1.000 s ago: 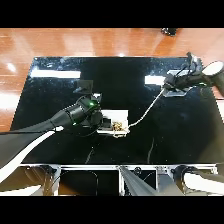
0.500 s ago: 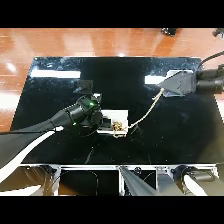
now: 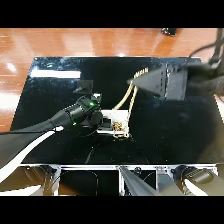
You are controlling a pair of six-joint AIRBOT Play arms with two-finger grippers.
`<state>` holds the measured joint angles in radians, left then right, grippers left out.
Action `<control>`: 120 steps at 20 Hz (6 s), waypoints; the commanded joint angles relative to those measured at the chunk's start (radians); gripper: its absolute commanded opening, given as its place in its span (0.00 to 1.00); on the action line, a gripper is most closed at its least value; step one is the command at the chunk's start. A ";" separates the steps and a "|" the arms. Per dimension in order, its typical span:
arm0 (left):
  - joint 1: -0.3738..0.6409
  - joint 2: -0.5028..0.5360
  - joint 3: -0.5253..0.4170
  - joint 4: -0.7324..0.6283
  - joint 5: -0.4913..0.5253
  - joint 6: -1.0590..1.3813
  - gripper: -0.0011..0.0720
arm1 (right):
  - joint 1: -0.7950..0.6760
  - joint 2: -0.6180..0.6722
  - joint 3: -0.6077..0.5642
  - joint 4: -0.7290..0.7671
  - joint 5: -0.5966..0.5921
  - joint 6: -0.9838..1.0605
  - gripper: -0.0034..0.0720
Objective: Fold the box and place the chain.
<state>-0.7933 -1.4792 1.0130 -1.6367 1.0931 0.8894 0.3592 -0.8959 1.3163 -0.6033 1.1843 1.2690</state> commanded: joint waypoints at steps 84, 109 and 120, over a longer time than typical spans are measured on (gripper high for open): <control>0.000 -0.001 0.000 -0.002 -0.003 0.000 0.05 | 0.310 -0.256 -0.827 -0.150 -0.581 -0.253 0.78; 0.000 -0.001 0.000 0.001 -0.002 0.000 0.05 | 0.397 -0.288 -0.827 -0.409 -0.592 -0.268 0.23; 0.000 -0.001 0.000 0.001 -0.004 0.000 0.05 | 0.396 -0.243 -0.826 -0.419 -0.548 -0.267 0.08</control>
<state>-0.7925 -1.4792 1.0122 -1.6379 1.0889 0.8906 0.7567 -1.1671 0.4877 -1.0237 0.5690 1.0019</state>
